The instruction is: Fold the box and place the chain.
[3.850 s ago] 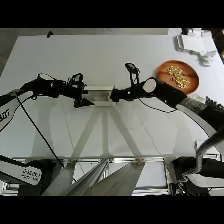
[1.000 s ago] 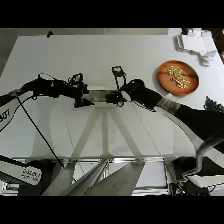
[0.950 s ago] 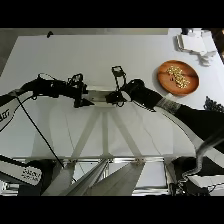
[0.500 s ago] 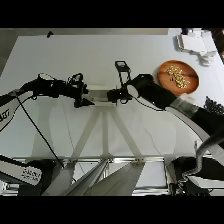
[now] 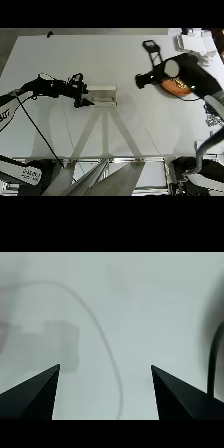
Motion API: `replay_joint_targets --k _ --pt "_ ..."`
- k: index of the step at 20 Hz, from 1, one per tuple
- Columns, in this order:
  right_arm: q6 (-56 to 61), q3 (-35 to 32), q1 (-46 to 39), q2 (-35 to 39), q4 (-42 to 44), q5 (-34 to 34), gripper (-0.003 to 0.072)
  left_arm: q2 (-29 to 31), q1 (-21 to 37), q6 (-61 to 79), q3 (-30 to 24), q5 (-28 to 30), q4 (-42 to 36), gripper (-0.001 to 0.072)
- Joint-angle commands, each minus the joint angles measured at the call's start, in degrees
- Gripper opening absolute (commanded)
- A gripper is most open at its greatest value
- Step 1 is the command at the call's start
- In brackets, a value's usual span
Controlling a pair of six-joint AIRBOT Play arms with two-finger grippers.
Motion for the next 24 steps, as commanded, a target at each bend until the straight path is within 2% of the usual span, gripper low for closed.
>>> replay_joint_targets --k 1,4,8,12,15,17,19,21,23,24 --pt "-6.5 0.1 -12.7 -0.9 -0.2 -3.9 0.065 0.0 0.0 0.0 0.0 0.0 0.0 0.0375" --pt "-7.2 2.7 -21.7 -5.4 -0.9 -5.1 0.0651 0.0 0.0 0.0 0.0 0.0 0.0 0.0375" --pt "-7.3 7.9 -28.7 -15.3 -0.9 -4.9 0.0671 0.0 0.0 0.0 0.0 0.0 0.0 0.0375" --pt "-7.2 8.2 -30.6 -22.3 -0.9 -8.4 0.0673 0.0 0.0 0.0 0.0 0.0 0.0 0.0375" --pt "-5.6 8.2 -30.6 -24.6 -1.0 -10.7 0.0668 0.0 0.0 0.0 0.0 0.0 0.0 0.0375" --pt "-3.8 8.2 -30.6 -25.0 -1.0 -10.4 0.0634 0.0 0.0 0.0 0.0 0.0 0.0 0.0375" --pt "-3.9 8.2 -30.6 -25.0 -1.0 -9.1 0.0427 0.0 0.0 0.0 0.0 0.0 0.0 0.0375" --pt "-3.9 8.2 -30.4 -24.9 -1.1 -7.6 0.0291 0.0 0.0 0.0 0.0 0.0 0.0 0.0375" --pt "-4.2 8.2 -29.9 -24.1 -1.1 -6.4 0.0073 0.0 0.0 0.0 0.0 0.0 0.0 0.0375" --pt "-4.5 8.2 -29.5 -23.4 -1.4 -6.4 0.0014 0.0 0.0 0.0 0.0 0.0 0.0 0.0375"
